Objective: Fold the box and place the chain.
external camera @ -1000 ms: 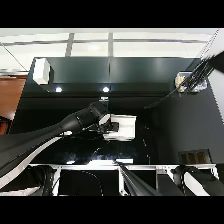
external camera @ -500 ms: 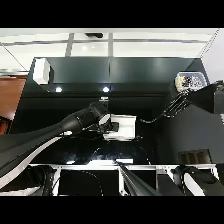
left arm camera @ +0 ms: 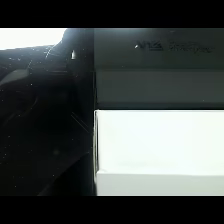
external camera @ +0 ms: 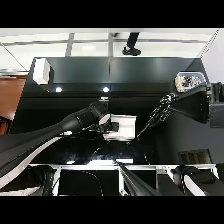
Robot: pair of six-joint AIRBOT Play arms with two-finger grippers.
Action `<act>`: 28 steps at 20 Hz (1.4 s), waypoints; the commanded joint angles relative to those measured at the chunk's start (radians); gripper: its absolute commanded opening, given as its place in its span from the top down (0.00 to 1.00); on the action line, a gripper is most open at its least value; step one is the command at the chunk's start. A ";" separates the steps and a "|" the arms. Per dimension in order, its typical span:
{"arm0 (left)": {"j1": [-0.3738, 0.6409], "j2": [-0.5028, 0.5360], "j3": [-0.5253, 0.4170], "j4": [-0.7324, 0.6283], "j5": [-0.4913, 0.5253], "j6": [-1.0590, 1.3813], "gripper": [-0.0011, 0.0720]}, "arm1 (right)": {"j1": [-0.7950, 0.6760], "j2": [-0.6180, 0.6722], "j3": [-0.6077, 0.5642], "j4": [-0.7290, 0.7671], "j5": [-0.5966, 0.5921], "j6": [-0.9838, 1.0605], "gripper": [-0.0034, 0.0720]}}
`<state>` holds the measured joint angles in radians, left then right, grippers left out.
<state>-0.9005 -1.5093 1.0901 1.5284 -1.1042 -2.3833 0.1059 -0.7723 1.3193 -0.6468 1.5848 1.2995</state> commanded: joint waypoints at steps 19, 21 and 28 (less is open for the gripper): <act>0.000 0.000 0.001 0.000 0.000 0.000 0.95 | 0.185 -0.043 -0.478 -0.003 -0.302 0.058 0.95; 0.000 0.000 0.001 0.000 0.000 0.000 0.95 | 0.185 -0.043 -0.501 0.014 -0.333 0.058 0.95; 0.000 0.000 0.001 0.000 0.000 0.000 0.95 | 0.247 -0.079 -0.612 0.000 -0.529 0.082 0.95</act>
<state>-0.9005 -1.5093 1.0901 1.5284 -1.1038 -2.3829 0.3218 -0.8322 0.7597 -0.6395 1.1797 1.3670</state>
